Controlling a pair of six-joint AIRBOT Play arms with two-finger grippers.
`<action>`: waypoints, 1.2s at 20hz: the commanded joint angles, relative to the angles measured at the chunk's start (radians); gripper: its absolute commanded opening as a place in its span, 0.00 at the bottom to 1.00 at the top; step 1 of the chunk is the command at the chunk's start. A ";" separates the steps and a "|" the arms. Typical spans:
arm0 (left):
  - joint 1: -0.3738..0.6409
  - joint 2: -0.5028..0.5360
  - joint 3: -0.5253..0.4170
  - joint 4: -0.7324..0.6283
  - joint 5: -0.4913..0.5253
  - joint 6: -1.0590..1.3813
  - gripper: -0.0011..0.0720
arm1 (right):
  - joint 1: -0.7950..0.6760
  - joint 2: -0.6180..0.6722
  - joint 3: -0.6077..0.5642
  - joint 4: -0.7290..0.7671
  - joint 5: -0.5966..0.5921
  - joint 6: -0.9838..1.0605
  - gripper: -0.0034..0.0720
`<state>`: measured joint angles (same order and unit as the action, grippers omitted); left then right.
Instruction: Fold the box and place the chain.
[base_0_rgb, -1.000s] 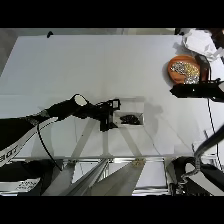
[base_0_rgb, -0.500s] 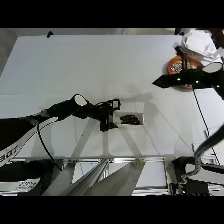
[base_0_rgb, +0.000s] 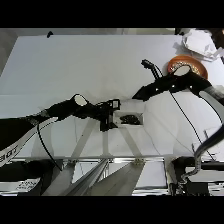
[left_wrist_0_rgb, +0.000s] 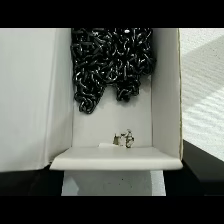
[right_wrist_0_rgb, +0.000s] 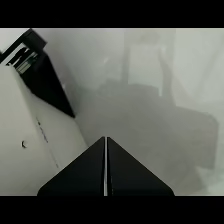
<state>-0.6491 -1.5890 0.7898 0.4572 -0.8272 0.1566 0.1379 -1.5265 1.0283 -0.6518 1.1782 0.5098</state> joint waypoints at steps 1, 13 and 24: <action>-0.001 0.001 0.000 0.000 0.000 0.000 0.58 | 0.020 0.018 0.001 0.001 0.038 -0.022 0.06; -0.001 0.001 0.000 0.000 0.000 0.000 0.58 | 0.177 0.179 0.000 -0.212 0.137 -0.056 0.07; -0.001 0.001 0.000 0.000 0.000 0.000 0.58 | 0.260 0.338 -0.081 -0.386 0.050 -0.097 0.60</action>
<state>-0.6491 -1.5890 0.7898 0.4572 -0.8272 0.1562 0.3908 -1.2385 0.9874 -0.9939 1.2709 0.4400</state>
